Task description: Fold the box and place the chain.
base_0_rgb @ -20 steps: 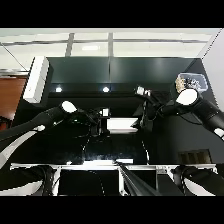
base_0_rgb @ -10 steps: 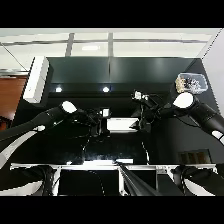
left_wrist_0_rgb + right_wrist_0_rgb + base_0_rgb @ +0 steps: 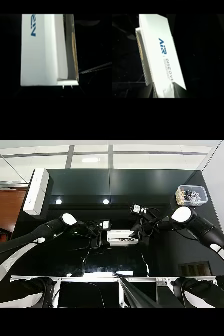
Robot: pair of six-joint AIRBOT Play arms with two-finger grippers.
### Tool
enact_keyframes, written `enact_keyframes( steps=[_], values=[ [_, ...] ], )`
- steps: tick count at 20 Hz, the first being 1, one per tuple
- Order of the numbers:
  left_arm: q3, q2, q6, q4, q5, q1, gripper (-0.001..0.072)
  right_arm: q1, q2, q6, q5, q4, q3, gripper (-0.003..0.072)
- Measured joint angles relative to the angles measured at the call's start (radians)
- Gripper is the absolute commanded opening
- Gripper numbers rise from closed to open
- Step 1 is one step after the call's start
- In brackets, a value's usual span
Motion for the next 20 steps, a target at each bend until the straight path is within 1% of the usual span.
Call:
enact_keyframes(
  steps=[4,20],
  values=[
    [0.0,0.0,-0.001,0.0,0.0,0.0,0.0487,0.01,0.0,0.004,-0.01,-0.017,-0.002,0.0274],
    [0.0,0.0,0.002,0.0,0.0,0.0,0.0487,0.013,0.0,0.032,0.013,-0.055,-0.003,0.0278]
  ],
)
